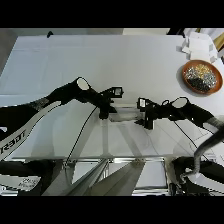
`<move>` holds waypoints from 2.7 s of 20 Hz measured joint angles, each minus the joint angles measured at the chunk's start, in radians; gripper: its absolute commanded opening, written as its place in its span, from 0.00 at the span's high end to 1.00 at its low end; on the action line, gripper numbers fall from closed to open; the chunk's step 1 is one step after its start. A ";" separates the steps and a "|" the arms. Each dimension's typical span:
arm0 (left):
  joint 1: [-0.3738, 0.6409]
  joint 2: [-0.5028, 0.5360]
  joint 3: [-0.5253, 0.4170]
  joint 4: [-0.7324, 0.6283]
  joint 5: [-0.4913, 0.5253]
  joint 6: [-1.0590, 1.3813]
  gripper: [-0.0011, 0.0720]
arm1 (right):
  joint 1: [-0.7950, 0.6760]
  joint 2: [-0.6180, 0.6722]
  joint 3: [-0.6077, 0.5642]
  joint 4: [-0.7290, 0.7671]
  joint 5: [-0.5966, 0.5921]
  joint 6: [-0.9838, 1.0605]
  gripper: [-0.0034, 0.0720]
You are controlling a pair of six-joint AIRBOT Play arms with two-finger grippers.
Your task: Fold the box and place the chain.
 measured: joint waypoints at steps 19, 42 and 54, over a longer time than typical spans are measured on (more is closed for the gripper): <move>0.010 0.065 -0.001 0.056 -0.013 -0.092 0.28 | -0.001 0.000 0.001 0.001 -0.009 0.000 0.48; -0.092 0.252 -0.045 -0.023 0.203 -0.548 0.98 | -0.001 0.000 0.002 0.000 0.000 0.000 0.48; -0.098 0.086 -0.046 -0.026 0.386 -0.708 0.98 | -0.001 0.000 0.001 0.000 0.002 0.000 0.48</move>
